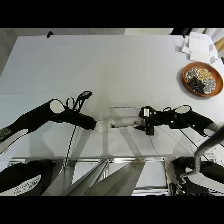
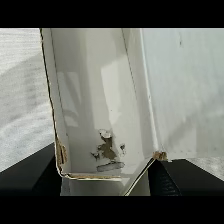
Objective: Fold the box and place the chain.
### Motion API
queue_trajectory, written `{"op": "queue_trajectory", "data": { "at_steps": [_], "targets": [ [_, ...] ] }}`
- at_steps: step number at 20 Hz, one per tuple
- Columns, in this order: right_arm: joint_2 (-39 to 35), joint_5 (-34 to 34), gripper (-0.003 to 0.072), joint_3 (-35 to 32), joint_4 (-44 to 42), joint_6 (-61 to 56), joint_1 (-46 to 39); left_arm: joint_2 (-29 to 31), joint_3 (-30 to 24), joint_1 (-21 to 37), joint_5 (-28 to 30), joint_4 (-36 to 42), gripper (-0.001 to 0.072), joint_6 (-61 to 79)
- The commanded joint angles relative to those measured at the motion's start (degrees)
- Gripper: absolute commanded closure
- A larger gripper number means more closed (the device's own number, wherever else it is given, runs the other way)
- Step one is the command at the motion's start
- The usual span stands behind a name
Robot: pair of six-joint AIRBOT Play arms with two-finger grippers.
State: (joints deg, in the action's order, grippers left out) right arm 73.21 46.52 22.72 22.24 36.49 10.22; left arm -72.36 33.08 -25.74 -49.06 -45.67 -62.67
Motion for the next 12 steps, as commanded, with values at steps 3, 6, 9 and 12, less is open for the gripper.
{"op": "queue_trajectory", "data": {
  "at_steps": [3,6,9,12],
  "targets": [
    [0.0,0.0,0.0351,0.0,0.0,0.0,0.0,-1.7,0.0,-0.1,1.1,0.3,0.0706,-0.8],
    [0.0,0.0,0.0351,0.0,0.0,0.0,0.0,-1.7,0.0,-0.4,1.1,0.7,0.0706,-0.8],
    [0.0,0.0,0.0351,0.0,0.0,0.0,0.0,-1.7,0.0,-2.1,2.0,2.6,0.0706,-0.5],
    [0.0,0.0,0.0351,0.0,0.0,0.0,0.0,-1.6,0.0,-3.9,2.6,4.2,0.0706,-0.5]
  ]
}}
